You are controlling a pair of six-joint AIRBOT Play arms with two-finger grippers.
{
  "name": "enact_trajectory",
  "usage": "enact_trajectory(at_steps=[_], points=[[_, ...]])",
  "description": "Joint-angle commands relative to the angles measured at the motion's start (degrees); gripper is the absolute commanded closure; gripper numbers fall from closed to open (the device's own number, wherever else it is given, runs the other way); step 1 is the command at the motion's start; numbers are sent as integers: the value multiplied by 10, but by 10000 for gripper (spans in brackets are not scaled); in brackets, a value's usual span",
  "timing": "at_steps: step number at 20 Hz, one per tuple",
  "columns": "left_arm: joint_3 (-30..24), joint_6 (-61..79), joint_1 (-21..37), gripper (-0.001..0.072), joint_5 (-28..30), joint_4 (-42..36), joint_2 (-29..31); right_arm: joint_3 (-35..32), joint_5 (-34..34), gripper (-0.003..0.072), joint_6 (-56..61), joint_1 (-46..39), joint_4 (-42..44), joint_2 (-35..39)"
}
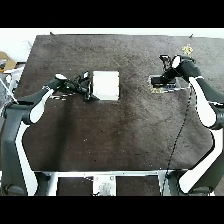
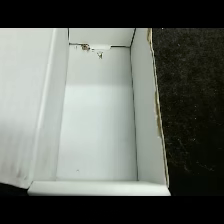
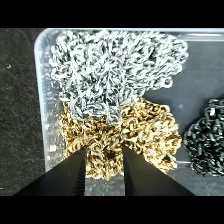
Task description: Fold the box and place the chain.
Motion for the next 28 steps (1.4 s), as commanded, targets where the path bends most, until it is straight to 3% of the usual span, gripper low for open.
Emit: enact_trajectory(at_steps=[1,3,4,5,8,13,18,23,28], points=[[1,0,0,435,1,0,0,2,3,421,-3,2,12,-7],[1,0,0,435,1,0,0,4,2,429,-3,2,11,-7],[1,0,0,435,1,0,0,4,3,551,-4,2,11,-7],[0,0,0,435,1,0,0,4,3,602,-3,2,11,-7],[1,0,0,435,1,0,0,4,5,681,-3,2,11,0],[1,0,0,435,1,0,0,4,8,682,-3,2,11,48],[0,0,0,435,1,0,0,4,47,683,-19,6,11,147],[0,0,0,435,1,0,0,4,23,683,-32,20,7,245],[1,0,0,435,0,0,0,-19,-8,683,-16,20,-50,223]])
